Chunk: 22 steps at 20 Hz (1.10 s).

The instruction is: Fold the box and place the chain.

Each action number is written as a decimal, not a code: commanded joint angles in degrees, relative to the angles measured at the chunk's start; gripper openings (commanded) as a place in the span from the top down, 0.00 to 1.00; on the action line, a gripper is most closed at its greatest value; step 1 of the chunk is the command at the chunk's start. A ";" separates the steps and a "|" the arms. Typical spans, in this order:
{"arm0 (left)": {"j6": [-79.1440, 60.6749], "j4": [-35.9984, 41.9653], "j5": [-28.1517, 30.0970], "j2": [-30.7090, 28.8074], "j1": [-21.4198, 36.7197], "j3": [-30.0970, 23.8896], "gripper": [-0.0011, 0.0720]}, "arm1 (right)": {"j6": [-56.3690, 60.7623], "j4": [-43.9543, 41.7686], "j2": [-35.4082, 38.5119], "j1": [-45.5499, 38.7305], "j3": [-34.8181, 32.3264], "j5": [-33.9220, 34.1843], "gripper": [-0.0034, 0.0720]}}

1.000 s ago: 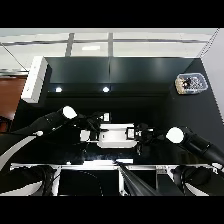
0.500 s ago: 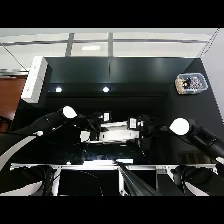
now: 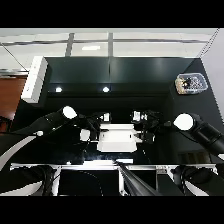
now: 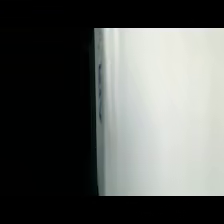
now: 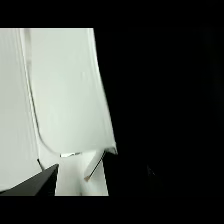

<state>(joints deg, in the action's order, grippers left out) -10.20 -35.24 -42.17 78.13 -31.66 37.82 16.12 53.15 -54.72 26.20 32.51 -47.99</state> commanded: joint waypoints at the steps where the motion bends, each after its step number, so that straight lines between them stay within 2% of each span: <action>1: 0.15 0.11 -0.04 0.00 -0.04 0.04 0.95 | 7.26 9.99 -0.02 -0.13 -0.68 -6.56 0.10; 3: 0.15 0.11 -0.07 0.00 -0.04 0.04 0.95 | 4.00 3.56 -0.02 0.39 -3.19 -10.14 0.10; 5: 0.15 0.11 -0.07 0.00 -0.04 0.04 0.95 | 0.11 -1.64 -0.02 2.78 -5.81 -9.94 0.10; 10: 0.15 0.11 -0.07 0.00 -0.04 0.04 0.95 | -1.49 -5.25 -0.35 8.72 -6.60 1.20 0.10; 12: 0.15 0.11 -0.07 0.00 -0.04 0.04 0.95 | -1.86 -5.33 -0.83 9.09 -6.60 3.06 0.10; 15: 0.15 0.13 -0.07 0.00 -0.04 0.04 0.95 | -2.14 -5.33 -1.14 9.22 -6.60 1.92 0.10; 18: 0.15 0.13 -0.07 0.00 -0.04 0.04 0.95 | -3.76 -4.85 -1.14 9.18 -6.60 -4.26 0.10; 22: 0.15 0.11 -0.07 0.00 -0.04 0.04 0.95 | -3.98 -4.87 -1.16 9.20 -6.60 -4.11 0.10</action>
<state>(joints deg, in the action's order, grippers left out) -9.98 -35.11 -42.26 78.13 -31.66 37.82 12.71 48.29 -55.83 35.29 25.93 -50.96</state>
